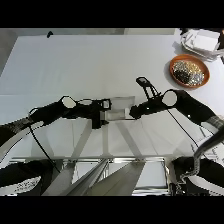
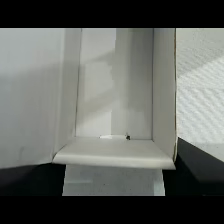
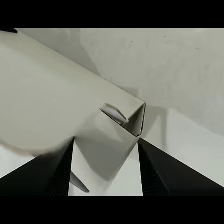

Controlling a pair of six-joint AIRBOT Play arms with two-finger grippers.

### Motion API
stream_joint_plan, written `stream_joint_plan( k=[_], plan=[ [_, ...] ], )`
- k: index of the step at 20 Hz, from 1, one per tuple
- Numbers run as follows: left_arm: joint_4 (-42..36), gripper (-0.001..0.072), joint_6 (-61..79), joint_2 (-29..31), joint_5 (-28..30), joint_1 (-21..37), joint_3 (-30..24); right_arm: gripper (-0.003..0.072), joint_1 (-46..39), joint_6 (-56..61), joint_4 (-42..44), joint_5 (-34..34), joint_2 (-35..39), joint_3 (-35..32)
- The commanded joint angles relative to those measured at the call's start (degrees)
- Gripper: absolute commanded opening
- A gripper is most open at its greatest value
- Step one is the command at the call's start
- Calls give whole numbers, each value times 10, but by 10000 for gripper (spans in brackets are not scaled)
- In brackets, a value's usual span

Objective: Fold the box and place the chain.

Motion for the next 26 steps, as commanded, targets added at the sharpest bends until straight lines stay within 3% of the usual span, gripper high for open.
stream_joint_plan(
  k=[1, 5, 13, 18, 26],
  plan=[
    [0, 132, 1, 0, 0, 0, 0, 410, 38, 83, -64, 3, -27, 29],
    [0, 132, 1, 0, 0, 0, 0, 400, 68, 176, -143, 8, -45, 50],
    [0, 132, 1, 0, 0, 0, 0, 376, 73, 269, -188, 18, -74, 62],
    [0, 132, 1, 0, 0, 0, 0, 269, 73, 300, -193, 16, -86, 62],
    [0, 132, 1, 0, 0, 0, 0, 225, 112, 336, -213, 6, -108, 62]
  ],
)
